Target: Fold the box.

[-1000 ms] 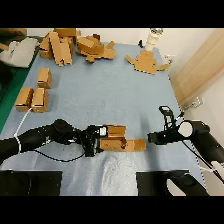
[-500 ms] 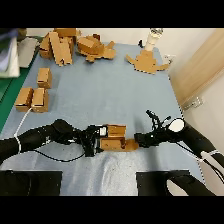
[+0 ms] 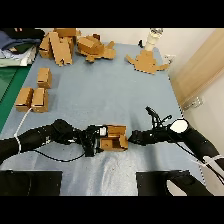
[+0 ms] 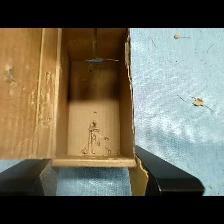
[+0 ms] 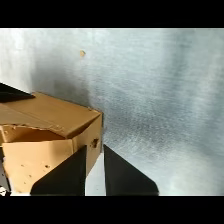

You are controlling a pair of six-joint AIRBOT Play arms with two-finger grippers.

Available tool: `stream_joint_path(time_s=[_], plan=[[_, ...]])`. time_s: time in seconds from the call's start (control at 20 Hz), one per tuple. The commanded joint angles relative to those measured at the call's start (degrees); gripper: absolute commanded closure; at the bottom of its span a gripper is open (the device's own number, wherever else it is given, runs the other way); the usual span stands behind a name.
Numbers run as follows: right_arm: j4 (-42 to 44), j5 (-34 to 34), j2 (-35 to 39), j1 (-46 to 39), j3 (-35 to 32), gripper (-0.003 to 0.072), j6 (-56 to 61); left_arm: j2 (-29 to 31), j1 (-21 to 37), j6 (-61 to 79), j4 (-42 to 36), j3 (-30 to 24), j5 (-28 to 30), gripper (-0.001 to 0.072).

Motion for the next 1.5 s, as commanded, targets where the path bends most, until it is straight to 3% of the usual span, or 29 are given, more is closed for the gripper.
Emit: stream_joint_path(time_s=[0.0, 0.25, 0.35, 0.45, 0.55, 0.8, 0.95, 1.35, 1.45], plan=[[1.36, 1.46, 3.19, 0.11, 0.04, 0.0513, 1.62, -0.02, 0.04, 0.0, 0.0, 0.0, 0.0, 0.024], [4.68, 2.71, 3.32, 0.13, 0.02, 0.0513, 1.46, -0.02, 0.04, 0.0, 0.0, 0.0, -0.02, 0.024], [4.63, 3.5, 3.32, 0.13, 0.02, 0.044, 1.46, -0.02, 0.04, 0.0, 0.0, 0.0, 0.0, 0.024], [4.04, 3.58, 3.32, 0.17, 0.02, 0.0439, 1.4, -0.02, 0.04, 0.0, 0.0, 0.0, 0.0, 0.024], [1.42, 3.13, 3.08, 1.62, 0.02, 0.0277, 1.53, -0.02, 0.04, 0.0, 0.0, 0.0, 0.0, 0.024], [-3.52, -3.82, 0.79, 11.61, 0.44, 0.0277, 6.14, -0.02, 0.04, 0.0, 0.0, 0.0, 0.0, 0.024], [-13.38, -6.08, -0.85, 18.6, 3.1, 0.0277, 15.89, -0.02, 0.04, 0.0, 0.0, 0.0, 0.0, 0.0239], [-30.12, -2.8, -10.64, 29.31, 12.22, 0.0276, 28.63, -0.02, 0.04, -0.02, 0.0, 0.0, 0.0, 0.024], [-31.71, -1.07, -12.87, 29.88, 15.15, 0.0233, 29.11, -0.02, 0.04, 0.0, 0.0, 0.0, 0.0, 0.0239]])
